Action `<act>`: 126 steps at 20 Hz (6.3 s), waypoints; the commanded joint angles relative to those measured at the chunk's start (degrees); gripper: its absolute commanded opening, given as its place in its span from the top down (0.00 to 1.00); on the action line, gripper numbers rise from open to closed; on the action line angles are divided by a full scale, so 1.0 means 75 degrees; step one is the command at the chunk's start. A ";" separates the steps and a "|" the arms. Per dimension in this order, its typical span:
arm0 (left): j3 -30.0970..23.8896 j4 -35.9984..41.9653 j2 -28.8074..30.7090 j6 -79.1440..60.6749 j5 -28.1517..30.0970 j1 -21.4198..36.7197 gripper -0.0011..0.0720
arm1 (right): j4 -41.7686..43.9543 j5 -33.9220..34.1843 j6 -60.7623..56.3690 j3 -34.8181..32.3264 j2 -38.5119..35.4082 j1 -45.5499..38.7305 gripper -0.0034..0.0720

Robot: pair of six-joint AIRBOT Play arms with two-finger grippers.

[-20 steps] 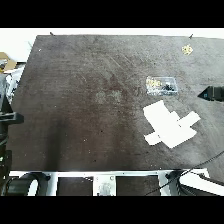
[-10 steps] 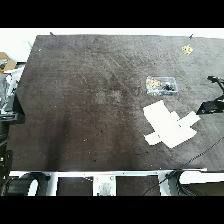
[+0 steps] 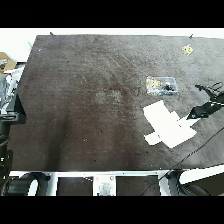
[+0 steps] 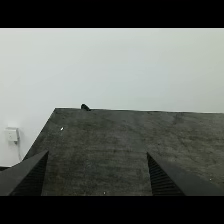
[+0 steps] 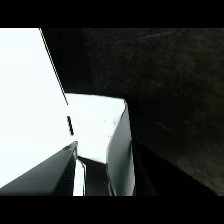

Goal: Fold the box and place the chain.

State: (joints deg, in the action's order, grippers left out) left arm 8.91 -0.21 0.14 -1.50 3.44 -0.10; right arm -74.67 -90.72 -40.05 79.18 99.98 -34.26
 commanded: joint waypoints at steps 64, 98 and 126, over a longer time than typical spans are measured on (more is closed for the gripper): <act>1.3202 -0.5039 -1.5956 0.6974 -1.1905 -0.0729 0.09 | 0.8446 0.5738 0.2180 -0.4048 -0.1332 0.5327 0.95; 1.3216 -0.4639 -1.6536 0.5843 -1.2409 -0.1180 0.97 | 0.8309 0.5671 0.2238 -0.3786 -0.1518 0.5088 0.40; 1.2217 -0.4479 -1.6122 -0.0962 -1.0080 -0.1218 0.97 | 0.8533 0.4016 0.7172 -0.3794 -0.2078 0.4240 0.22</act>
State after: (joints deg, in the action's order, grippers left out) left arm 101.25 -33.76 -120.81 -7.57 -73.58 -9.23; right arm -10.90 -60.27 5.93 50.68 84.44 -3.97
